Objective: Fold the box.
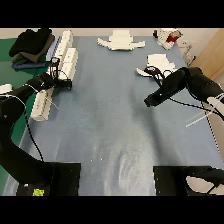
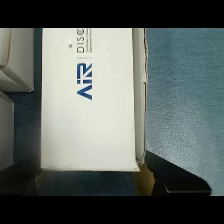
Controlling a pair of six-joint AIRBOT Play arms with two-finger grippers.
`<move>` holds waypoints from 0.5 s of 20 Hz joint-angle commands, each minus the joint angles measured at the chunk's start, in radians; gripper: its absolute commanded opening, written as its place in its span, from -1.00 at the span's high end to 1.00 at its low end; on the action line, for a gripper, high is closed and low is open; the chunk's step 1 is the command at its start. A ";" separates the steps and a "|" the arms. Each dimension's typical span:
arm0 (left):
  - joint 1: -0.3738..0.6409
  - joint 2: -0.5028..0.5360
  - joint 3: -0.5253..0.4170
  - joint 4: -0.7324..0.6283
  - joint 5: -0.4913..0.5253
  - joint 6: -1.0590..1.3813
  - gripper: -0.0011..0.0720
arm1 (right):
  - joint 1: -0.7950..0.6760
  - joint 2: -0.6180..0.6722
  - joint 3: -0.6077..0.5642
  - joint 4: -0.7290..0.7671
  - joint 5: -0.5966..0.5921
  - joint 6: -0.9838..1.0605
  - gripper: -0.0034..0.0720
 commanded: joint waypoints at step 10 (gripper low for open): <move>0.051 0.171 0.010 0.008 -0.192 -0.008 -0.90 | -0.001 -0.001 0.001 0.000 0.000 0.000 0.90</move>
